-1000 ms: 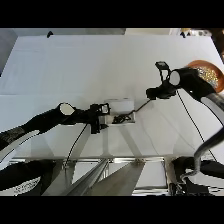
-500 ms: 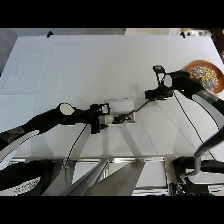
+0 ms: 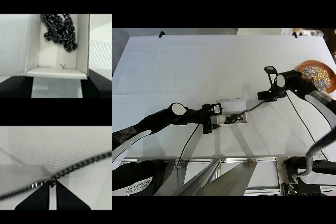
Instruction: Fold the box and place the chain.
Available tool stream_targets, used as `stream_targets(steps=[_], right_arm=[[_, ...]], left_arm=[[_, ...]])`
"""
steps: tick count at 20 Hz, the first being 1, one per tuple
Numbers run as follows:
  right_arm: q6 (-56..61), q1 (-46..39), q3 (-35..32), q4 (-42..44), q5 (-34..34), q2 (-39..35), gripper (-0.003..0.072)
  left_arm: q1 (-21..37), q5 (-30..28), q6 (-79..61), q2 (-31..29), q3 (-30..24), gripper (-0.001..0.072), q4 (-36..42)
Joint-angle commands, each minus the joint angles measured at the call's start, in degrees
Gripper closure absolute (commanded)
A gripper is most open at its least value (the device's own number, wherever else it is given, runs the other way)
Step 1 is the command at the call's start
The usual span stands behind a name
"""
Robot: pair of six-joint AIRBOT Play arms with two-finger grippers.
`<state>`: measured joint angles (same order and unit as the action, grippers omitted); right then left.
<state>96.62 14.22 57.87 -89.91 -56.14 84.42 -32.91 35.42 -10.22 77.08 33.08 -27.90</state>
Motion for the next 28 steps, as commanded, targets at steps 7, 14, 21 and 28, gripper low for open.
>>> stream_targets(steps=[7, 14, 21, 28], right_arm=[[-4.15, 3.61, 0.09, -0.20, -18.47, -19.82, 0.0671], [-3.58, 14.53, 0.09, 12.37, -17.27, -28.94, 0.0671], [-3.41, 23.28, 0.09, 20.50, -6.54, -29.05, 0.0671], [-2.01, 26.43, 0.09, 26.62, 1.97, -29.05, 0.0671]], left_arm=[[-0.04, 0.00, 0.00, -0.02, -0.02, 0.0699, -0.02], [-0.04, 0.00, 0.00, -0.02, -0.02, 0.0699, -0.02], [-0.04, 0.00, 0.00, -0.02, -0.02, 0.0699, -0.02], [-0.04, 0.00, 0.00, -0.02, -0.02, 0.0699, -0.02]])
